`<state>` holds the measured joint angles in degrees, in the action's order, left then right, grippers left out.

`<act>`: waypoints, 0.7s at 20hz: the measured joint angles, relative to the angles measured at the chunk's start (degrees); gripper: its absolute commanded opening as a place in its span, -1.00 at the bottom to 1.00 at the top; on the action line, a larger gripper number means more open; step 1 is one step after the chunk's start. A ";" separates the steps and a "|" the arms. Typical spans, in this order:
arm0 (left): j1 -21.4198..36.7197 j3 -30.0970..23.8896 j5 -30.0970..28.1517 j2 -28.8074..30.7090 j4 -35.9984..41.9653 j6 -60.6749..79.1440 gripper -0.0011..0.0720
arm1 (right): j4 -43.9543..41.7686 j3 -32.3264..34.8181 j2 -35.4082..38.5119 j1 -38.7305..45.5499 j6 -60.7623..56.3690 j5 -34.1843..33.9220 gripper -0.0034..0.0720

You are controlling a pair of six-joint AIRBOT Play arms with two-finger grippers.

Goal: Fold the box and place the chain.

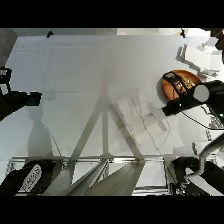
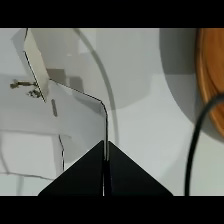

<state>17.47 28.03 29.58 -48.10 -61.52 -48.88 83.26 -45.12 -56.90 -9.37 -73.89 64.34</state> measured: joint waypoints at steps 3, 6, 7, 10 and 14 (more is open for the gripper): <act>0.00 0.00 0.02 -0.02 0.00 0.00 0.78 | -9.38 0.92 1.36 1.40 0.44 -5.95 -0.88; 0.00 0.00 0.02 -0.02 0.00 -0.02 0.78 | -15.21 3.98 1.99 1.97 0.59 -12.04 -0.88; 0.00 0.00 0.00 -0.02 0.00 0.00 0.78 | -16.68 5.60 2.21 2.08 0.61 -13.73 -0.88; 0.00 0.00 0.02 -0.02 0.02 -0.02 0.78 | -22.14 11.82 4.15 2.21 0.61 -20.50 -0.88; 0.02 0.00 0.02 -0.02 0.00 -0.02 0.78 | -26.93 18.12 6.93 2.23 0.72 -27.15 -0.88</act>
<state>17.50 28.03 29.61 -48.12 -61.52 -48.90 56.34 -27.00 -49.98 -7.14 -73.17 37.19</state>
